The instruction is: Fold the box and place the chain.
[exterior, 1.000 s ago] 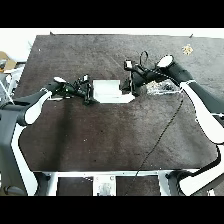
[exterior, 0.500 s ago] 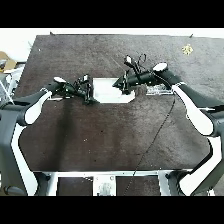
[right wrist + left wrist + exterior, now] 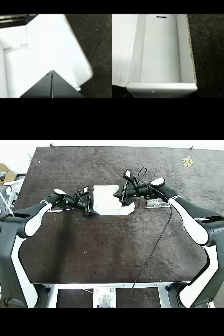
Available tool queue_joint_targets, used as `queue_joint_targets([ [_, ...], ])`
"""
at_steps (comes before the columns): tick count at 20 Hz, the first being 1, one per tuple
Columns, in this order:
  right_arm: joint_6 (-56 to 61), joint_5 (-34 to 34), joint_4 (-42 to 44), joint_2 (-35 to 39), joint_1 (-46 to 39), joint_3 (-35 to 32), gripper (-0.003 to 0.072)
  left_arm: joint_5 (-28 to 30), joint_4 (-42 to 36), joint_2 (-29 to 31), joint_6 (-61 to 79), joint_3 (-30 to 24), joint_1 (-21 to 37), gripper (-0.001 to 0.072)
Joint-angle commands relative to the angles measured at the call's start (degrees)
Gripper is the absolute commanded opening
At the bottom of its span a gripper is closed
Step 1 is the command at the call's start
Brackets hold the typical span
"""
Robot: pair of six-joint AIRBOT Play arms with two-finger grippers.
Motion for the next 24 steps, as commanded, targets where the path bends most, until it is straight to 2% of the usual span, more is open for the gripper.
queue_joint_targets([
  [1, -0.85, -0.28, -1.46, -1.64, -0.02, 0.04, 0.0003, 0.00, -0.04, 0.04, 0.02, 0.02, 0.00, 0.0164],
  [6, -0.87, 1.31, -5.09, -2.62, 0.00, 0.04, 0.0003, 0.00, -0.04, 0.04, 0.02, 0.02, 0.00, 0.0164],
  [14, -3.23, 1.18, -4.31, -2.32, -0.02, 2.25, 0.0003, 0.00, -0.04, 0.04, 0.02, 0.02, 0.00, 0.0164],
  [18, -1.97, 5.20, -5.31, 3.10, -0.35, 2.97, 0.0004, 0.00, -0.04, 0.04, 0.02, 0.02, 0.00, 0.0164],
  [21, 8.74, 10.73, -12.39, 9.27, -1.25, 2.67, 0.0004, 0.02, -0.04, 0.04, 0.02, 0.02, 0.00, 0.0164],
  [24, 10.19, 10.60, -18.32, 15.34, -1.57, -1.75, 0.0004, 0.02, -0.04, 0.04, 0.02, 0.02, 0.00, 0.0164],
])
